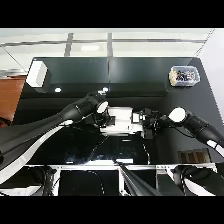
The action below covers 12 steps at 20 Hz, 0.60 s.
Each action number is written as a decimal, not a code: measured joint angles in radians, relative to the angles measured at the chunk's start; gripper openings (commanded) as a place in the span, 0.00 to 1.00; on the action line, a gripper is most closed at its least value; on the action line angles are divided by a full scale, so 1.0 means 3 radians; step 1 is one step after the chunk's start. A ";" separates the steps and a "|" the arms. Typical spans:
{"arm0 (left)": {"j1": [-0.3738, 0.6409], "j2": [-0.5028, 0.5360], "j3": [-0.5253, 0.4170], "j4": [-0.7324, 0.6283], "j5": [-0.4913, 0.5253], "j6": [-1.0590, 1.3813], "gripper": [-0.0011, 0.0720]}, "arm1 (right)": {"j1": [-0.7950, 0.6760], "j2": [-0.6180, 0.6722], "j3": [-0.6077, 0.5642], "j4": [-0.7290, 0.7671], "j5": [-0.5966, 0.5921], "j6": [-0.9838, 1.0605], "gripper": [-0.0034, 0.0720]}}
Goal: Fold the box and place the chain.
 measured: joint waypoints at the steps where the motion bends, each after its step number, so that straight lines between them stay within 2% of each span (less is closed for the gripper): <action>1: 0.0000 0.0000 0.0000 -0.0006 0.0003 0.0000 0.05 | 0.0000 0.0003 0.0000 0.0023 0.0011 0.0000 0.63; 5: 0.0000 0.0000 0.0000 -0.0032 0.0014 -0.0001 0.05 | 0.0001 0.0005 0.0000 0.0097 0.0034 0.0005 0.59; 6: 0.0000 0.0000 0.0000 -0.0041 0.0014 -0.0001 0.05 | 0.0000 -0.0004 0.0000 0.0132 0.0031 0.0006 0.51; 7: 0.0000 0.0000 0.0000 -0.0042 0.0014 -0.0001 0.05 | 0.0000 -0.0022 0.0000 0.0177 0.0028 0.0006 0.31; 12: 0.0000 0.0000 0.0000 -0.0051 0.0011 -0.0005 0.05 | 0.0001 -0.0149 0.0000 0.0506 0.0029 0.0010 0.30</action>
